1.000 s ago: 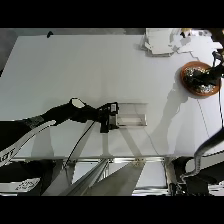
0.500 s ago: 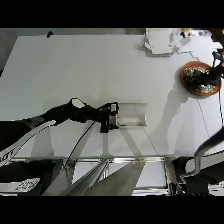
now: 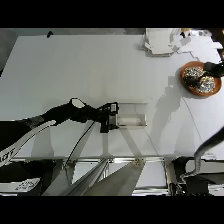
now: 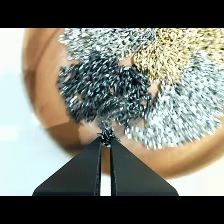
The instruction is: Fold the box and place the chain.
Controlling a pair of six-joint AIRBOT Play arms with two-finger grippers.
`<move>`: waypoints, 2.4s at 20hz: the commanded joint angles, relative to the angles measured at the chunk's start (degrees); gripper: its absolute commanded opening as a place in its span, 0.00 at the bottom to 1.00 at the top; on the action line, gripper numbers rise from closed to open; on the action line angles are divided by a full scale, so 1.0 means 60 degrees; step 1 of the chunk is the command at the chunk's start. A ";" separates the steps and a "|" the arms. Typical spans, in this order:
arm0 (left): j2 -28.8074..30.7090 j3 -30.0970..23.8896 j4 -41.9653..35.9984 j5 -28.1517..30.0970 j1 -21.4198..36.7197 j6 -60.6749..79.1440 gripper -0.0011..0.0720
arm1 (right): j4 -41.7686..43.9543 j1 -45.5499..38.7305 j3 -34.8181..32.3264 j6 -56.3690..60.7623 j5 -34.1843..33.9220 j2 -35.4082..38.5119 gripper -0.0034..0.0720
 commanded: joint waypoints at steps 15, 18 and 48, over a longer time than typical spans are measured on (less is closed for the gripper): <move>0.0000 -0.0004 0.0004 0.0000 0.0000 0.0000 0.22 | 0.3311 0.0000 -0.0270 -0.0714 0.3206 0.7053 0.06; 0.0000 -0.0004 0.0004 0.0000 0.0000 0.0000 0.22 | 0.3745 0.0929 -0.0896 -0.0452 0.3570 0.8051 0.06; 0.0000 -0.0004 0.0004 0.0000 0.0000 0.0000 0.22 | 0.8051 0.4976 -0.2098 -0.1716 0.1672 0.8386 0.07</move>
